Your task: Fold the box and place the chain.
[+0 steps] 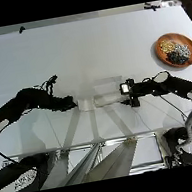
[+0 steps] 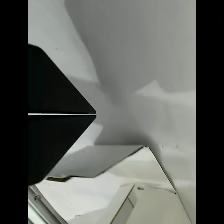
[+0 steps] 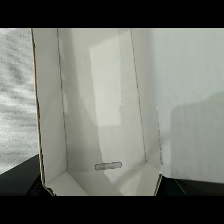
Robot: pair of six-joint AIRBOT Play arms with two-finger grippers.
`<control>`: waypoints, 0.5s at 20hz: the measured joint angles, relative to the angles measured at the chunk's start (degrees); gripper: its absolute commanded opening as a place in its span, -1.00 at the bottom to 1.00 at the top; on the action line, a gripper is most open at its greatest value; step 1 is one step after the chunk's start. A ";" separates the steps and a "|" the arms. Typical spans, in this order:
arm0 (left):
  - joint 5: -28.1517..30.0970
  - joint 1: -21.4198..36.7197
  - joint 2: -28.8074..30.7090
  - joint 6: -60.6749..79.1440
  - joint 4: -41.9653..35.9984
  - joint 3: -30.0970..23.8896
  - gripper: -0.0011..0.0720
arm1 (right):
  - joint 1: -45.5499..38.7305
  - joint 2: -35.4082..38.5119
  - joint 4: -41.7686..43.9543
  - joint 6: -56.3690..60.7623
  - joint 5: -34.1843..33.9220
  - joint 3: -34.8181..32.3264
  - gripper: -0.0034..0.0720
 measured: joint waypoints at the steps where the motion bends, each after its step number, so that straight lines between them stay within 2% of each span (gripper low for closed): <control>1: -0.96 -0.87 -0.28 0.00 -0.61 0.00 -0.96 | 0.00 0.00 0.02 0.00 0.00 0.00 0.36; 10: -8.22 -7.82 -2.08 -2.40 -3.41 0.00 -0.95 | 0.00 0.00 0.00 0.00 -0.02 0.00 0.36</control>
